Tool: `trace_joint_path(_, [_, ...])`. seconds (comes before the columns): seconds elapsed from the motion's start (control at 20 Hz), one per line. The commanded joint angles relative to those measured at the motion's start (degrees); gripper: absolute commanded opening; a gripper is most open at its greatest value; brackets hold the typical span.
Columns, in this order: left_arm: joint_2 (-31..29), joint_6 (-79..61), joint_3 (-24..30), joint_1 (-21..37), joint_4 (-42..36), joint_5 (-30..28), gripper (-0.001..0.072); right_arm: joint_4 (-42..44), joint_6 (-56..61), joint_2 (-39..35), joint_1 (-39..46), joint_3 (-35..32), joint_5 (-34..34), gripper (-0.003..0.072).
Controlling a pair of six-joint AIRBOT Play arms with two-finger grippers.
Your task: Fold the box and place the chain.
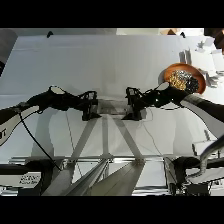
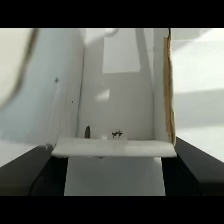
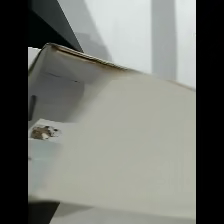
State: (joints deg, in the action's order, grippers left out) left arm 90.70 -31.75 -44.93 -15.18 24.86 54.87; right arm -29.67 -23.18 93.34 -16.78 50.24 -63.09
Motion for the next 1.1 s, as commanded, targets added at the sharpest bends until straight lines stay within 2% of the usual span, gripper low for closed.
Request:
trace_joint_path(0.0, [-0.07, 0.04, -0.07, 0.07, -0.17, -0.02, 0.0276, -11.28, 11.06, -1.25, 0.5, -0.02, 0.11, 0.0701])
trace_joint_path(0.1, [-0.07, 0.04, -0.07, 0.07, -0.17, -0.02, 0.0276, -16.33, 16.63, -4.17, 1.79, -0.02, -1.2, 0.0669])
trace_joint_path(0.25, [-0.07, 0.04, -0.07, 0.07, -0.17, -0.02, 0.0276, -19.28, 21.86, -10.69, 4.09, -0.02, -3.69, 0.0662])
trace_joint_path(0.35, [-0.07, 0.04, -0.07, 0.07, -0.17, -0.02, 0.0276, -21.09, 24.15, -15.3, 5.14, -0.02, -7.21, 0.0612])
trace_joint_path(0.45, [-0.07, 0.04, -0.07, 0.07, -0.17, -0.04, 0.0276, -22.38, 24.92, -19.34, 5.05, -0.02, -10.88, 0.0319])
trace_joint_path(0.5, [-0.07, 0.04, -0.07, 0.07, -0.17, -0.04, 0.0276, -21.92, 24.9, -21.33, 5.05, -0.02, -12.74, 0.0094])
trace_joint_path(0.55, [-0.07, 0.04, -0.07, 0.07, -0.17, -0.02, 0.0276, -20.79, 24.83, -22.67, 5.05, -0.02, -13.9, 0.0011])
trace_joint_path(0.7, [-0.07, 0.04, -0.07, 0.07, -0.17, -0.02, 0.0276, -10.73, 24.79, -23.65, 5.05, -0.02, -13.35, 0.0011])
trace_joint_path(0.85, [-0.07, 0.04, -0.07, 0.07, -0.17, -0.02, 0.0276, 0.13, 24.63, -22.38, 4.76, -0.02, -5.77, 0.0006])
trace_joint_path(1.05, [-0.07, 0.04, -0.07, 0.07, -0.17, -0.02, 0.0276, 10.12, 20.94, -14.71, 2.54, -0.02, 3.98, 0.0009])
